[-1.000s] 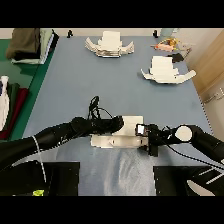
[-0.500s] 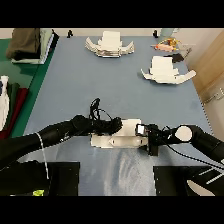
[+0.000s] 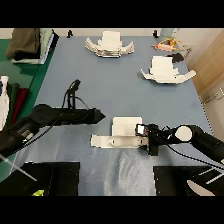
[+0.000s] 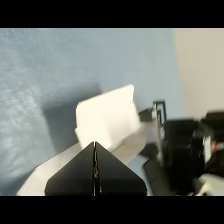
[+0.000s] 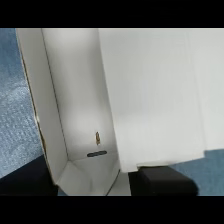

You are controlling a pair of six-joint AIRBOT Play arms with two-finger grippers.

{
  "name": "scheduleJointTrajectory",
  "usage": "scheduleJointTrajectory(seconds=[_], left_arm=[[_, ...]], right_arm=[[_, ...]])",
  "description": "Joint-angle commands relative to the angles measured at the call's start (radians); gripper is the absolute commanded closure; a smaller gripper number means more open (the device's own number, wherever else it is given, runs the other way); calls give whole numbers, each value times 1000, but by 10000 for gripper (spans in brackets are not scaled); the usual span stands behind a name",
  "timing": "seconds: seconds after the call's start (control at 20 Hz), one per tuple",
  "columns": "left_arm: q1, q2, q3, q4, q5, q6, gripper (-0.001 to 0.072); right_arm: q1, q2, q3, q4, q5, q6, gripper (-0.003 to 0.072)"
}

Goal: Fold the box.

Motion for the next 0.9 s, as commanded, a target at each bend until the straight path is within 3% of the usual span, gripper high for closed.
scheduleJointTrajectory(seconds=[0.0,0.15,0.2,0.25,0.3,0.5,0.65,0.85], left_arm=[[58,171,1,241,-230,196,693],[45,183,1,287,-307,397,690],[37,178,0,304,-311,450,544],[25,169,-1,319,-304,513,229],[16,159,-3,322,-302,576,158],[19,100,-71,278,-216,890,152],[-3,9,-122,151,-182,1073,152],[-81,-142,-123,-3,-116,1223,152]], right_arm=[[1,-1,1,1,1,0,241],[1,-1,1,1,1,0,241],[1,-1,1,1,1,0,241],[1,-1,1,1,1,0,241],[1,-1,1,1,1,0,241],[1,-1,1,1,1,0,241],[1,-1,1,1,1,0,241],[1,-1,1,1,1,0,241]])
